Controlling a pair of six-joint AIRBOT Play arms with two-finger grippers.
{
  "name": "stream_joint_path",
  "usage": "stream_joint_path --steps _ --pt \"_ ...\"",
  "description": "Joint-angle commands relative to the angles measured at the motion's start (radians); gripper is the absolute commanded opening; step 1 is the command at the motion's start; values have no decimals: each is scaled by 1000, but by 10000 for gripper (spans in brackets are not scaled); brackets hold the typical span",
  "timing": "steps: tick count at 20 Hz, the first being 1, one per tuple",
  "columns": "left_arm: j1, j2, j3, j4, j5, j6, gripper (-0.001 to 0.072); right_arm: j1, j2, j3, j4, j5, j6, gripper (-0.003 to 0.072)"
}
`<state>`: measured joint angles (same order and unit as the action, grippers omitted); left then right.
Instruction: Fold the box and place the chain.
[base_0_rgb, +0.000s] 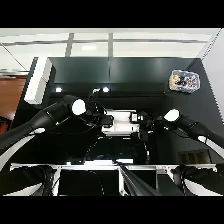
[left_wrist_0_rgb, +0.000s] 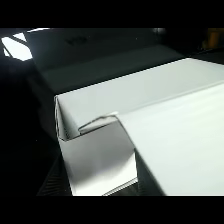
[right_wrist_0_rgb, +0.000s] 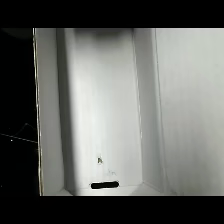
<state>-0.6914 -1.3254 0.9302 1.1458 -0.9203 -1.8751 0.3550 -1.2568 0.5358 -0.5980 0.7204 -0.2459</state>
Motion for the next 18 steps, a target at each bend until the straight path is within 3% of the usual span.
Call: stream_joint_path --steps 1,3,12,16,18 --pt "-29 -1 2 33 9 -26 490 1 0 0 0 1 0 141" --pt "-43 -1 2 42 31 -45 454 1 0 0 0 1 0 141" --pt "-81 -54 13 167 19 -178 454 1 0 0 0 0 0 141" --pt "-87 -134 81 224 -39 -195 454 1 0 0 0 0 0 141" --pt "-98 -175 133 308 -125 -236 454 1 0 0 0 0 0 141"
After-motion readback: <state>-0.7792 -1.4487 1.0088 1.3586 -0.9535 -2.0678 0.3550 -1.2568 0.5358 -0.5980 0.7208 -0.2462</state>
